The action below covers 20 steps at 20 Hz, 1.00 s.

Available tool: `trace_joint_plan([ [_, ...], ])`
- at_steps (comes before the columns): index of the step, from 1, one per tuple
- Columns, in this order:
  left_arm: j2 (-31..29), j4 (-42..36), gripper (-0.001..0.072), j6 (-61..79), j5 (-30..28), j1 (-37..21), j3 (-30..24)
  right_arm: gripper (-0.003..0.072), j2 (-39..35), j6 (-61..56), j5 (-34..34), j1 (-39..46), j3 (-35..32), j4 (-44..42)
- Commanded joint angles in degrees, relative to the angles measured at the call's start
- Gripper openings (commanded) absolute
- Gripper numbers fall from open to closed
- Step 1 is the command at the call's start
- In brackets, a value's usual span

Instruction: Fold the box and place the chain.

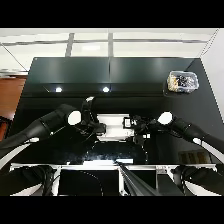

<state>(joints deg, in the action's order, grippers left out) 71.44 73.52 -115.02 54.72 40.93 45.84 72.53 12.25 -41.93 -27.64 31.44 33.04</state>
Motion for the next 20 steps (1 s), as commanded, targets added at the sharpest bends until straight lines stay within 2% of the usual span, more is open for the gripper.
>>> trace_joint_plan([
  [1, 0.9, 5.5, 0.0462, -6.3, 2.9, 3.3, 3.0, 0.0493, 0.0, 0.0, 0.0, 0.0, 0.0, 0.0],
  [5, 1.7, 10.4, 0.0442, -13.0, 6.3, 5.7, 4.9, 0.0493, 0.0, 0.0, 0.0, 0.0, 0.0, 0.0],
  [10, 7.2, 13.2, 0.0441, -14.7, 9.9, 9.1, 9.8, 0.0493, 0.0, 0.0, 0.0, 0.0, 0.0, 0.0],
  [11, 8.2, 12.5, 0.0410, -14.8, 9.9, 9.1, 9.8, 0.0493, 0.0, 0.0, 0.0, 0.0, 0.0, 0.0],
  [12, 9.1, 12.1, 0.0333, -15.2, 9.8, 9.0, 9.8, 0.0493, 0.0, 0.0, 0.0, 0.0, 0.0, 0.0],
  [20, 9.6, 12.5, 0.0329, -17.4, 6.8, 9.0, 9.9, 0.0493, 0.0, 0.0, 0.0, 0.0, 0.0, 0.0],
])
